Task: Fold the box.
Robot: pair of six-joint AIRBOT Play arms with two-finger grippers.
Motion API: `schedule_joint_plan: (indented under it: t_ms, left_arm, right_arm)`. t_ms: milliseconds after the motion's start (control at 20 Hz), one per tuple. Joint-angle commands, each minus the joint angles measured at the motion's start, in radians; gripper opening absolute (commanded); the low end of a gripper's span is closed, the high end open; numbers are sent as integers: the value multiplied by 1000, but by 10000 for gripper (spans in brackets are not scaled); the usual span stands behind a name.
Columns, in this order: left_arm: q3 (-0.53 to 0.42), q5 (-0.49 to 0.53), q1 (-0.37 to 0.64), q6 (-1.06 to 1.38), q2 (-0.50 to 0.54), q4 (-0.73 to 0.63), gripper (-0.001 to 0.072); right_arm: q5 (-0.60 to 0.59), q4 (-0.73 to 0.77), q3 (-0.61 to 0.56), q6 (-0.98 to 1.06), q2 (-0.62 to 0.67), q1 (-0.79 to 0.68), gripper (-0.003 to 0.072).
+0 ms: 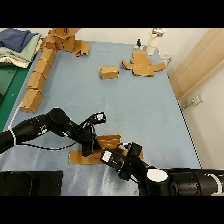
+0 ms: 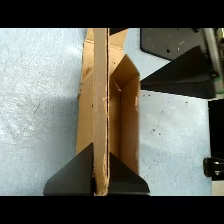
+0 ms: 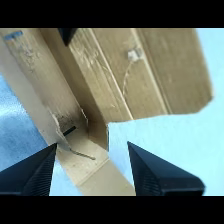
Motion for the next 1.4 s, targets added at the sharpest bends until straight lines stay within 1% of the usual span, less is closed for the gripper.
schedule_joint_plan:
  t_ms: [0, 50, 150, 200, 250, 300, 450, 500, 550, 650, 750, 900, 1000, 1350]
  left_arm:
    - [0, 0, 0, 0, 0, 0, 15]
    - [0, 0, 0, 0, 0, 0, 15]
    - [0, 0, 0, 0, 0, 0, 15]
    - [0, 0, 0, 0, 0, 0, 15]
    - [0, 0, 0, 0, 0, 0, 15]
    - [0, 0, 0, 0, 0, 0, 15]
    - [0, 0, 0, 0, 0, 0, 15]
    - [0, 0, 0, 0, 0, 0, 15]
    - [0, 0, 0, 0, 0, 0, 15]
    - [0, 0, 0, 0, 0, 0, 15]
    - [0, 0, 0, 0, 0, 0, 15]
    - [0, 0, 0, 0, 0, 0, 15]
    - [0, 0, 0, 0, 0, 0, 15]
    - [0, 0, 0, 0, 0, 0, 15]
  right_arm:
    - [84, 13, -35, -101, 31, -55, 720]
    - [99, 32, -37, -154, 51, -80, 720]
    - [189, 129, -58, -335, 107, -168, 720]
    - [243, 214, -72, -455, 131, -229, 720]
    - [295, 330, -84, -599, 149, -307, 720]
    - [324, 457, -87, -763, 154, -385, 720]
    - [343, 852, -87, -1267, 141, -618, 720]
    - [335, 961, -87, -1396, 127, -681, 720]
    - [325, 1052, -87, -1515, 106, -742, 720]
    - [311, 1183, -87, -1697, 46, -824, 720]
    - [286, 1257, -87, -1798, -20, -869, 720]
    - [282, 1322, -87, -1894, -89, -910, 720]
    - [278, 1329, -87, -1902, -111, -923, 720]
    - [266, 1288, -87, -1894, -110, -926, 714]
